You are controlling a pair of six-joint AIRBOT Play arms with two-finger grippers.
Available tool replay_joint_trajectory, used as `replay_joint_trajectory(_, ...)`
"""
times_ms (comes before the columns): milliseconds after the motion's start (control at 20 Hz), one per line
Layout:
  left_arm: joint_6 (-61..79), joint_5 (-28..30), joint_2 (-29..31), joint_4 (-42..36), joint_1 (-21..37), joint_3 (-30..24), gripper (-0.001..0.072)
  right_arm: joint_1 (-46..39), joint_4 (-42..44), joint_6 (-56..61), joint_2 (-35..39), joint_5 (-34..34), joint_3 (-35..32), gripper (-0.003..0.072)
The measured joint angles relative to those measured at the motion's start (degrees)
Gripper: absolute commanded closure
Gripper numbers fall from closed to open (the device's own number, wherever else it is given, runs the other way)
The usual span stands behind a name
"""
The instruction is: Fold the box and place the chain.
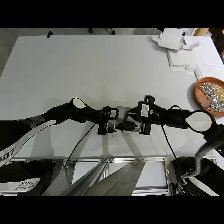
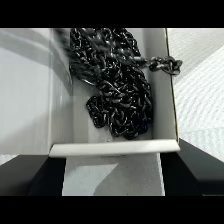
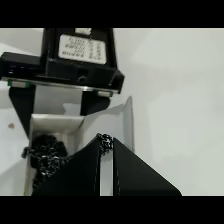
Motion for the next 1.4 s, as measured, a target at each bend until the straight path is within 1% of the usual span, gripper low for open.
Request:
replay_joint_trajectory(250, 0.0, 0.0, 0.0, 0.0, 0.0, 0.0, 0.0455, 0.0, -8.2, 1.0, -0.2, 8.1, 7.0, 0.0664)
replay_joint_trajectory(450, 0.0, 0.0, 0.0, 0.0, 0.0, 0.0, 0.0455, 0.0, -11.4, 1.2, -1.4, 14.1, 8.7, 0.0664)
replay_joint_trajectory(650, 0.0, 0.0, 0.0, 0.0, 0.0, 0.0, 0.0455, 0.0, -13.4, 1.3, -3.7, 16.8, 9.2, 0.0659)
replay_joint_trajectory(700, 0.0, 0.0, 0.0, 0.0, 0.0, 0.0, 0.0455, 0.0, -13.5, 1.3, -4.3, 17.2, 9.3, 0.0580)
replay_joint_trajectory(750, 0.0, 0.0, 0.0, 0.0, 0.0, 0.0, 0.0455, 0.0, -13.6, 1.3, -4.7, 17.7, 9.3, 0.0471)
replay_joint_trajectory(800, 0.0, 0.0, 0.0, 0.0, 0.0, 0.0, 0.0455, 0.0, -13.7, 1.3, -5.3, 18.6, 9.5, 0.0425)
replay_joint_trajectory(900, 0.0, 0.0, 0.0, 0.0, 0.0, 0.0, 0.0455, 0.0, -14.0, 1.3, -6.5, 21.1, 10.6, 0.0428)
replay_joint_trajectory(950, 0.0, 0.0, 0.0, 0.0, 0.0, 0.0, 0.0455, -0.3, -14.0, 1.3, -7.4, 22.8, 11.6, 0.0457)
replay_joint_trajectory(1000, 0.0, 0.0, 0.0, 0.0, 0.0, 0.0, 0.0455, -0.8, -13.8, 1.8, -8.5, 24.6, 13.2, 0.0508)
replay_joint_trajectory(1050, 0.0, 0.0, 0.0, 0.0, 0.0, 0.0, 0.0455, -1.6, -13.6, 3.4, -9.8, 26.1, 15.1, 0.0529)
replay_joint_trajectory(1100, 0.0, 0.0, 0.0, 0.0, 0.0, 0.0, 0.0455, -2.4, -13.3, 5.8, -11.2, 27.2, 17.0, 0.0529)
replay_joint_trajectory(1150, 0.0, 0.0, 0.0, 0.0, 0.0, 0.0, 0.0455, -3.3, -13.0, 8.9, -12.8, 28.1, 19.2, 0.0560)
replay_joint_trajectory(1200, 0.0, 0.0, 0.0, 0.0, 0.0, 0.0, 0.0455, -4.2, -13.0, 11.7, -14.3, 28.7, 21.1, 0.0666)
replay_joint_trajectory(1300, 0.0, 0.0, 0.0, 0.0, 0.0, 0.0, 0.0455, -5.8, -12.8, 16.6, -17.2, 28.7, 24.1, 0.0664)
replay_joint_trajectory(1400, 0.0, 0.0, 0.0, 0.0, 0.0, 0.0, 0.0455, -6.8, -12.8, 19.5, -19.8, 27.6, 25.8, 0.0663)
